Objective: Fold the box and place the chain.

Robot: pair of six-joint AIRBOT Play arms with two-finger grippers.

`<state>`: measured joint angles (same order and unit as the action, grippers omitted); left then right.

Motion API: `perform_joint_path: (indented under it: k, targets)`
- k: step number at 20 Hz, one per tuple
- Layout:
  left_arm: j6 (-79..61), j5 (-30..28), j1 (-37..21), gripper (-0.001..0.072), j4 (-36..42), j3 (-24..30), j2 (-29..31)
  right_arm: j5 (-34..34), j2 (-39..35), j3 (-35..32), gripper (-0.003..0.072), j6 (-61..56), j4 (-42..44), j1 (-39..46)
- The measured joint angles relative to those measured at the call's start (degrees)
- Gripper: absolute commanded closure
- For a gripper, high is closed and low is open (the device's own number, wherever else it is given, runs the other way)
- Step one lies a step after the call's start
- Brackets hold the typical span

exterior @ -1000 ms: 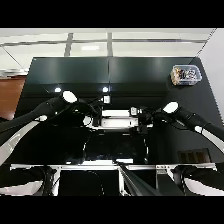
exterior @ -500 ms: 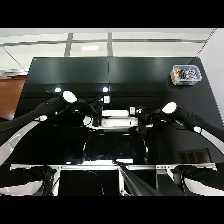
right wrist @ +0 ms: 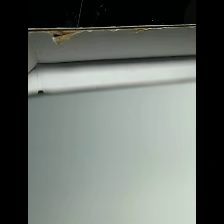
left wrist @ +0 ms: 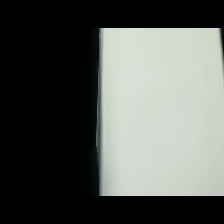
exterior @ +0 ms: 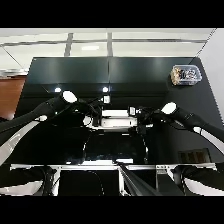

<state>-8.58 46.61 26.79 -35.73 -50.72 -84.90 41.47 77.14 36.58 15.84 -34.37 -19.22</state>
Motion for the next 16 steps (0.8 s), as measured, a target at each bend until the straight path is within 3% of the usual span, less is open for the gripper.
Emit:
perform_joint_path:
  k: [2,4,8,11,12,16]
  targets:
    - [0.0,-0.02,0.02,0.0683,0.0,0.0,-0.02,-0.04,0.0,0.0,0.0054,0.0,-0.07,0.0]
    - [-0.04,0.04,0.02,0.0683,0.0,0.0,0.0,-0.04,0.04,0.0,0.0212,-0.02,-0.11,0.0]
    - [-0.02,0.04,0.02,0.0672,0.02,0.0,0.0,-0.09,0.04,0.0,0.0215,-0.02,-0.13,0.0]
    - [0.85,-0.35,0.0,0.0159,-0.48,0.07,0.22,-0.17,0.04,0.0,0.0215,0.02,-0.15,-0.02]
    - [0.96,-0.35,-0.11,0.0072,-0.02,-0.02,0.63,-0.2,0.04,0.0,0.0215,0.0,-0.15,0.0]
    - [4.26,0.42,-1.66,0.0067,-1.01,0.02,4.55,-0.2,0.04,-0.02,0.0215,0.0,-0.15,-0.02]
